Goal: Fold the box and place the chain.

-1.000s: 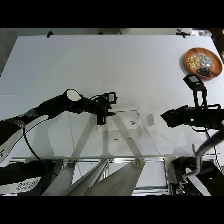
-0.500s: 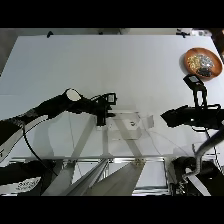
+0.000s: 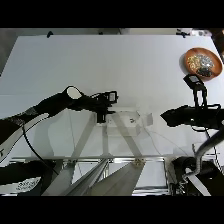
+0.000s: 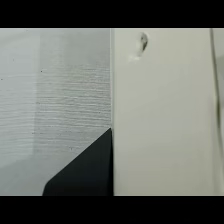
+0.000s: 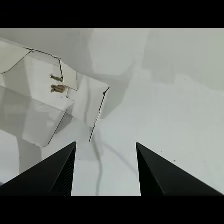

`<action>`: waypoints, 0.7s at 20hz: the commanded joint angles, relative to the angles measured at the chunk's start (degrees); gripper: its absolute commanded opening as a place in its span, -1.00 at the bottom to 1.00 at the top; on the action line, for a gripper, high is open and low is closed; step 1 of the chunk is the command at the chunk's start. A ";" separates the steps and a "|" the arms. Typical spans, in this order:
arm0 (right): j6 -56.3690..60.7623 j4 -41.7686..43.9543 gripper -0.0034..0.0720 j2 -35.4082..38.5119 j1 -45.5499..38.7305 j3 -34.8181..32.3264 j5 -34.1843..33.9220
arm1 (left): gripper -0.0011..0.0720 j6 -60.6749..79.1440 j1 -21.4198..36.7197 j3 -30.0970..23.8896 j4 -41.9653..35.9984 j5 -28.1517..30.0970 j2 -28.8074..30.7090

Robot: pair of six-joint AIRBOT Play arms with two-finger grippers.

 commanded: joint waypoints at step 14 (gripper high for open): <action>0.00 -0.17 0.21 0.04 0.02 0.04 -1.01 | -0.95 -4.90 -0.02 0.55 5.35 0.68 -0.42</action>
